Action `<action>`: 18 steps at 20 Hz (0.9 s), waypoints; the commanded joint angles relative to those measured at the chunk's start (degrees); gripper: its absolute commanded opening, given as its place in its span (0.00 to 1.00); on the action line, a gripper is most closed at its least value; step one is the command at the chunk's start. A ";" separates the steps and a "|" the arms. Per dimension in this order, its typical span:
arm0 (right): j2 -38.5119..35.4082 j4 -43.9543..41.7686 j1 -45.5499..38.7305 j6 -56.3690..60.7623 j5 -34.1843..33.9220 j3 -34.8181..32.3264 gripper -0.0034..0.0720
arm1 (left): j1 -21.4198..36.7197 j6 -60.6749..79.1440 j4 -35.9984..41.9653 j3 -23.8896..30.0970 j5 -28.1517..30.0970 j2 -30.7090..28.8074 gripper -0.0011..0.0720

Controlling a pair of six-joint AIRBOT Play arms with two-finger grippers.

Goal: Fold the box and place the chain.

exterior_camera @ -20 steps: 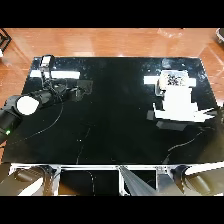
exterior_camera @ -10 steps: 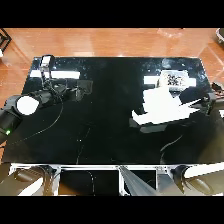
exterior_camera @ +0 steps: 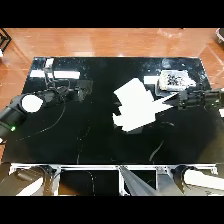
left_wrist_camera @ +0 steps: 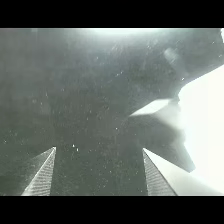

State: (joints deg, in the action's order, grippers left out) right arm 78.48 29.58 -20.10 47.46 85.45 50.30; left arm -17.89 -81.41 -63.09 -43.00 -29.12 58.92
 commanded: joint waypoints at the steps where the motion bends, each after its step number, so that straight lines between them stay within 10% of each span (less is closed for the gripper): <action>1: -12.28 -5.42 7.19 -6.05 -11.06 -10.19 0.07 | 1.51 -0.07 6.25 -0.04 -1.66 3.63 0.88; 11: -30.36 -7.23 14.14 -16.02 -27.93 -32.33 0.07 | 13.92 34.36 40.24 -0.04 -29.92 15.85 0.88; 18: -30.36 -7.34 19.15 -14.67 -33.73 -32.72 0.07 | 10.05 56.08 44.11 -0.04 -33.09 23.12 0.88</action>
State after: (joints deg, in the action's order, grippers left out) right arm 48.34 22.48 -2.37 32.12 54.68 18.02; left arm -6.42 -35.59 -21.43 -43.03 -59.42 79.29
